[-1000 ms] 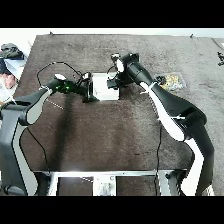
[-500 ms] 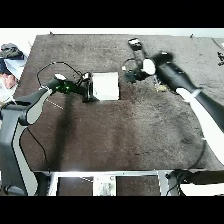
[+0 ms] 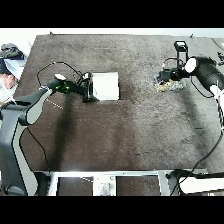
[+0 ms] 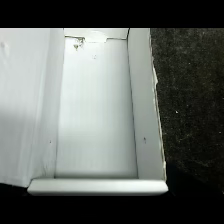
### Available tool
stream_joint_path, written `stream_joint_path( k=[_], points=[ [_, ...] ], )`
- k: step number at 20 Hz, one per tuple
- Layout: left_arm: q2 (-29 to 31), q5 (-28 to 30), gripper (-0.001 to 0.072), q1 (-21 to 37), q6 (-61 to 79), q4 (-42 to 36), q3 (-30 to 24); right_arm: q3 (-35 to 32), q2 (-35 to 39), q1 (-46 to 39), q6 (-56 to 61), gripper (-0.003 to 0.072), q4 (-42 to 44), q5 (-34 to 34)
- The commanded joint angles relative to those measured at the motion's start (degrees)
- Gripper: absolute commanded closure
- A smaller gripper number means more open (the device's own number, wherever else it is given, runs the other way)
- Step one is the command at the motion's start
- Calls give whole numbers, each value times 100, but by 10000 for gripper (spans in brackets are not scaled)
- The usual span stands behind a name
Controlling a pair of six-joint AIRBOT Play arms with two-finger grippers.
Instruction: Fold the box and place the chain.
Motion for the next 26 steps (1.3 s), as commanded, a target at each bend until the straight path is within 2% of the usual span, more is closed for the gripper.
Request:
stream_joint_path(
  k=[1, 3, 7, 17, 21, 22, 23, 25, 26],
  points=[
    [0, 4, 345, 2, 2, 0, 2, 496, -654, -494, -866, 387, 525, 442],
    [0, 2, 345, 2, 2, 0, 2, 824, -979, -494, -1134, 387, 520, 767],
    [0, 2, 345, 2, 2, -2, 2, 1207, -1397, -492, -1189, 387, 507, 935],
    [0, 2, 345, 2, 2, -2, 2, 1211, -1720, -483, -1443, 388, 691, 909],
    [0, 2, 345, 2, 2, -2, 2, 1211, -1880, -483, -1443, 415, 662, 922],
    [0, 2, 345, 2, 2, -2, 2, 1211, -1882, -481, -1440, 475, 584, 901],
    [0, 2, 345, 2, 2, -2, 2, 1211, -1871, -483, -1436, 569, 533, 863],
    [0, 2, 345, 2, 2, -2, 2, 1255, -1847, -483, -1438, 583, 516, 844],
    [0, 2, 345, 2, 2, -2, 2, 1314, -1834, -481, -1438, 697, 496, 848]
  ],
)
